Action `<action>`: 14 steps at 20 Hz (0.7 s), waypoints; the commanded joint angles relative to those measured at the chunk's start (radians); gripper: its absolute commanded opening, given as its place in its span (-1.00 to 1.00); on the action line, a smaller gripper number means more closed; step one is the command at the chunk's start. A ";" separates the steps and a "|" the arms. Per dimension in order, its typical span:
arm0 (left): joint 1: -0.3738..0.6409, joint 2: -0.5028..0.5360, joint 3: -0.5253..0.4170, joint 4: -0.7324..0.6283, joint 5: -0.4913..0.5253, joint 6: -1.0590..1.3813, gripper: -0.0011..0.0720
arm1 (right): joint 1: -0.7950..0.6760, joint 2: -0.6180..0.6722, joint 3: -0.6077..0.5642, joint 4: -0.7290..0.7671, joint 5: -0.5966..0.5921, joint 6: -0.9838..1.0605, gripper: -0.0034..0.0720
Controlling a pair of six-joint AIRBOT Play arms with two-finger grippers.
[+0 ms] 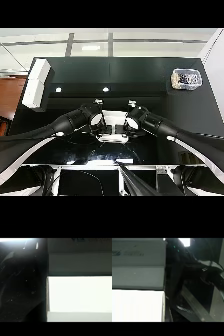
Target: Fold the box and place the chain.
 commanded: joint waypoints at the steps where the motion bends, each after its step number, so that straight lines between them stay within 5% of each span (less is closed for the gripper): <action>1: 0.000 0.000 0.001 -0.003 0.003 0.000 -0.89 | -0.001 0.000 0.014 -0.006 -0.006 -0.001 -0.61; 3: 0.000 0.000 0.001 -0.003 0.003 0.000 -0.89 | 0.000 0.000 0.014 -0.008 -0.006 -0.002 -0.80; 6: 0.000 0.000 0.001 -0.003 0.003 0.000 -0.89 | 0.000 0.000 0.014 -0.008 -0.006 -0.003 -0.78; 9: 0.000 0.000 0.001 -0.003 0.002 0.000 -0.89 | -0.001 0.001 0.014 -0.008 0.001 -0.004 -0.01; 14: 0.000 0.000 0.001 -0.003 0.002 0.000 -0.89 | -0.001 0.045 0.015 -0.008 0.016 -0.140 0.09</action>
